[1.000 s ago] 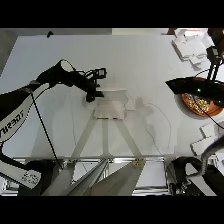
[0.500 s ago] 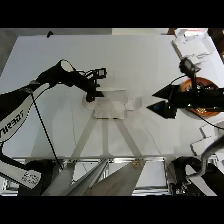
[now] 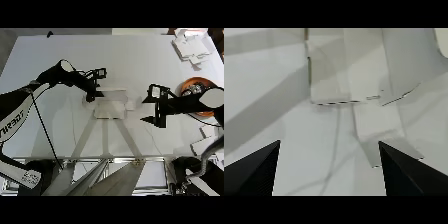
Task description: Fold the box and place the chain.
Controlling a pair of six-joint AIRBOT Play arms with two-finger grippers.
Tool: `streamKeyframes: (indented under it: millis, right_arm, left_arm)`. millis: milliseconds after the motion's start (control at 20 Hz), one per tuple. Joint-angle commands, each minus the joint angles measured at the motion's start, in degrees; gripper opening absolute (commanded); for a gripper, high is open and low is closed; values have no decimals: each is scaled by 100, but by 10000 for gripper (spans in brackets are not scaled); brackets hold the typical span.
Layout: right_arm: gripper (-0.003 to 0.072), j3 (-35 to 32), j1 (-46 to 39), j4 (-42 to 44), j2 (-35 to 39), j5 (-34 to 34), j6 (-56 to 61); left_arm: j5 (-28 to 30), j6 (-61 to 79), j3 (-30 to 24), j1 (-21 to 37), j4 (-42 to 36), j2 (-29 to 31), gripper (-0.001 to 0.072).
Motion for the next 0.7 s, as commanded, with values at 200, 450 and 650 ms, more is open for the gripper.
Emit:
streamKeyframes:
  millis: [200, 450, 650]
  right_arm:
    - [691, -118, 160, 367, -1569, -914, -1537]
    - [693, -118, 160, 1515, -2365, -1394, -3303]
    - [693, -118, 179, 1847, -2841, -1652, -3381]
  left_arm:
    - [0, 2, 0, -2, 2, -4, 16]
    - [0, 0, 0, -4, 2, -4, 16]
    - [0, 0, 0, -4, 2, -4, 16]
